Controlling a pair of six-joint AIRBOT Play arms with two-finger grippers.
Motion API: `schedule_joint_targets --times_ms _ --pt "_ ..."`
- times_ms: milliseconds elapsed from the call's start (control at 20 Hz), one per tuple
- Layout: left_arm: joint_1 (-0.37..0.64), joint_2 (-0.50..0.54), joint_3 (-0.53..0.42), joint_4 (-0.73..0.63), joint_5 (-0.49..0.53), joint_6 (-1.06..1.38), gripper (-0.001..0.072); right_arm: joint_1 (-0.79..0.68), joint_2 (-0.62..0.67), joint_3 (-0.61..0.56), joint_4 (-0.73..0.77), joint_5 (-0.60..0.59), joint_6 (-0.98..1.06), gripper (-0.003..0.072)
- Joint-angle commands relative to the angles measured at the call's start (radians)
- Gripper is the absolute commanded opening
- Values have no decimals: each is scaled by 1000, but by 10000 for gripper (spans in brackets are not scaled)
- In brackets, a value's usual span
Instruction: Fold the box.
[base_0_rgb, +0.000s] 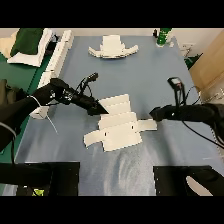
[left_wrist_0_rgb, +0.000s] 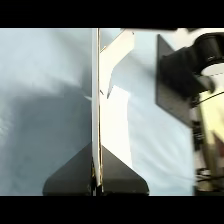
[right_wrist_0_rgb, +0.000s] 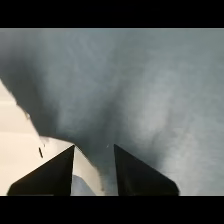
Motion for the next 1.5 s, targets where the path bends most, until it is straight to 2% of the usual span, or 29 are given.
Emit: schedule_joint_targets --times_ms 0,100,200,400,550,1050,1150,1250,1450 --pt "-111 127 1 49 172 93 9 -50 1 112 -95 -2 142 265" --pt "-170 195 -36 48 175 140 9 -50 -5 110 -74 -5 143 262" --pt "-232 245 -103 50 243 196 9 -50 -24 101 -27 -10 143 154" --pt "-332 271 -247 47 439 264 10 -50 -77 94 50 -10 143 154" --pt "-361 269 -311 46 515 266 10 -48 -94 93 87 -10 139 153" --pt "-360 277 -325 42 516 235 15 19 -95 93 89 -11 139 154" --pt "-361 330 -323 8 527 281 12 19 -95 93 90 -15 139 154" --pt "-369 411 -341 -6 584 309 11 19 -95 93 89 -32 139 154" --pt "-448 519 -458 -119 697 483 11 19 -95 93 93 -45 139 154"
